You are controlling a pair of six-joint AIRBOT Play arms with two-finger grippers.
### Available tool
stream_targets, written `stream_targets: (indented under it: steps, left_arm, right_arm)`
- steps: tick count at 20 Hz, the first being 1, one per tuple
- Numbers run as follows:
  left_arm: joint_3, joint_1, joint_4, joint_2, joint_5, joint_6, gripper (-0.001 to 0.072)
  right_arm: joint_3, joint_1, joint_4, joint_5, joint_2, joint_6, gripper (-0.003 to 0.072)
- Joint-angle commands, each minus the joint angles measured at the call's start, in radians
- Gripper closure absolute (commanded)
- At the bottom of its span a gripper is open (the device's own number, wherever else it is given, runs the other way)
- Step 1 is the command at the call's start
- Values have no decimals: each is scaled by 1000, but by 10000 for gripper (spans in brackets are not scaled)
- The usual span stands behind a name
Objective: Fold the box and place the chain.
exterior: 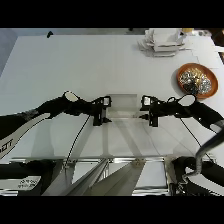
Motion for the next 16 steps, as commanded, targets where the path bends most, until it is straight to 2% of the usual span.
stream_targets:
  steps: [1, 3, 6, 7, 16]
  left_arm:
    - [0, -1, 0, 1, 0, 0, 555]
    - [0, -1, 0, 1, 0, 0, 555]
    - [0, -1, 0, 1, 0, 0, 555]
    - [0, -1, 0, 1, 0, 0, 555]
    - [0, -1, 0, 1, 0, 0, 555]
  right_arm:
    - [-4, 0, 46, -29, -11, -32, 395]
    - [-4, 0, 47, -27, -11, -33, 463]
    - [-6, 0, 72, -26, -14, -36, 470]
    - [-6, 0, 79, -24, -18, -40, 498]
    - [-6, 45, 98, -10, -45, -78, 497]
